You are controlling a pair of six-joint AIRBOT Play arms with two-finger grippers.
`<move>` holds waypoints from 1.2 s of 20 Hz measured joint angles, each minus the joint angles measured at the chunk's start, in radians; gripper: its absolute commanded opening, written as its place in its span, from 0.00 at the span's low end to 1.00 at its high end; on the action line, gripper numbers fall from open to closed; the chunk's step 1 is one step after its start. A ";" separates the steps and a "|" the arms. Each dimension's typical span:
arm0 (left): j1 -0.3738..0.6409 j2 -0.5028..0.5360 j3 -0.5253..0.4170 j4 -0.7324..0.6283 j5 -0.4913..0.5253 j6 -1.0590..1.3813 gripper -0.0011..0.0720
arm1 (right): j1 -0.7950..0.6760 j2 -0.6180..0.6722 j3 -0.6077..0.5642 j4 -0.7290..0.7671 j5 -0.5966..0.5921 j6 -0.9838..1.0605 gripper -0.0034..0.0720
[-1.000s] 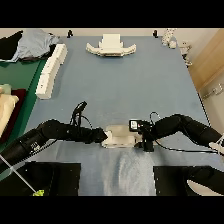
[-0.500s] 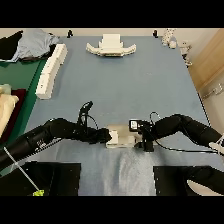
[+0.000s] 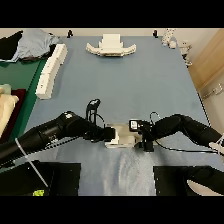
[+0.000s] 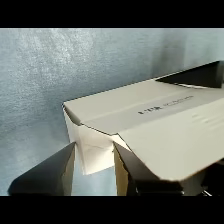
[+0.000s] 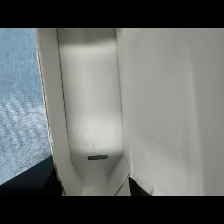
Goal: Fold the box.
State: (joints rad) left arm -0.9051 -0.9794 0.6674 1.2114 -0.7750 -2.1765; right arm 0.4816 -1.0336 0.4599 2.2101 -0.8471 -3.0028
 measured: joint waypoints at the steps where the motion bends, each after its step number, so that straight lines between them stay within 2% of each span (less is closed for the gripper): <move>1: -0.015 -0.023 0.018 0.024 -0.013 -0.029 0.49 | 0.000 0.000 0.000 0.000 0.000 0.000 0.60; 10: -0.085 -0.225 0.183 0.196 -0.167 -0.215 0.49 | 0.000 0.000 0.000 0.000 0.000 0.000 0.60; 16: -0.128 -0.299 0.245 0.289 -0.246 -0.306 0.49 | 0.000 0.000 0.000 0.000 0.000 0.000 0.60; 24: -0.178 -0.393 0.318 0.322 -0.301 -0.353 0.49 | 0.000 0.000 0.000 0.000 0.000 0.000 0.60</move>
